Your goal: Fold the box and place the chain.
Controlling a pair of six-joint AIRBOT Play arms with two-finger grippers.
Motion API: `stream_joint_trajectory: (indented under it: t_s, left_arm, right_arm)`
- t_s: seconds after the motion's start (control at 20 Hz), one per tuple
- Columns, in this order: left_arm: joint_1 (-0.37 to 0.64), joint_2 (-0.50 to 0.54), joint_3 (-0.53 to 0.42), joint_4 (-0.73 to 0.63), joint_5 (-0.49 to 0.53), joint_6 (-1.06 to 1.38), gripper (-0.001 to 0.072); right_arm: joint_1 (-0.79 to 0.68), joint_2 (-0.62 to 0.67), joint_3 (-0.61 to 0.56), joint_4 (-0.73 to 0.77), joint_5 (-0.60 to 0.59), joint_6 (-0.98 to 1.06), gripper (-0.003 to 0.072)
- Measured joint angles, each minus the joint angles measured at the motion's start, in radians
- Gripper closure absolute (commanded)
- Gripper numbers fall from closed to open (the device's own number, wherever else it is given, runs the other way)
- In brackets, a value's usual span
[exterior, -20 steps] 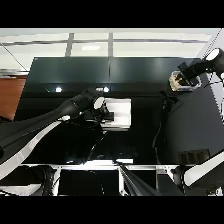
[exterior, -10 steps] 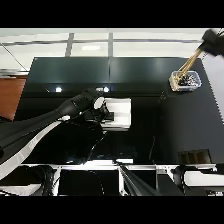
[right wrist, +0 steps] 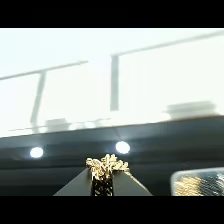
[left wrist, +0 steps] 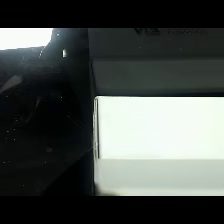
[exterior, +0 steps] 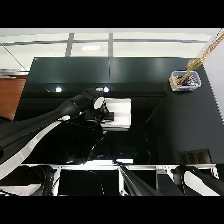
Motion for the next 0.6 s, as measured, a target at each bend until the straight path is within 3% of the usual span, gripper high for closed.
stream_joint_trajectory:
  t_s: [0.3,0.6]
  left_arm:
    - [0.000,0.000,0.000,0.000,0.000,0.000,0.0677]
    - [0.000,0.000,0.000,0.000,-0.001,0.000,0.0677]
  right_arm:
    - [0.015,0.079,-0.005,0.194,0.161,-0.074,0.0677]
    - [0.152,0.091,-0.089,0.278,0.325,-0.143,0.0678]
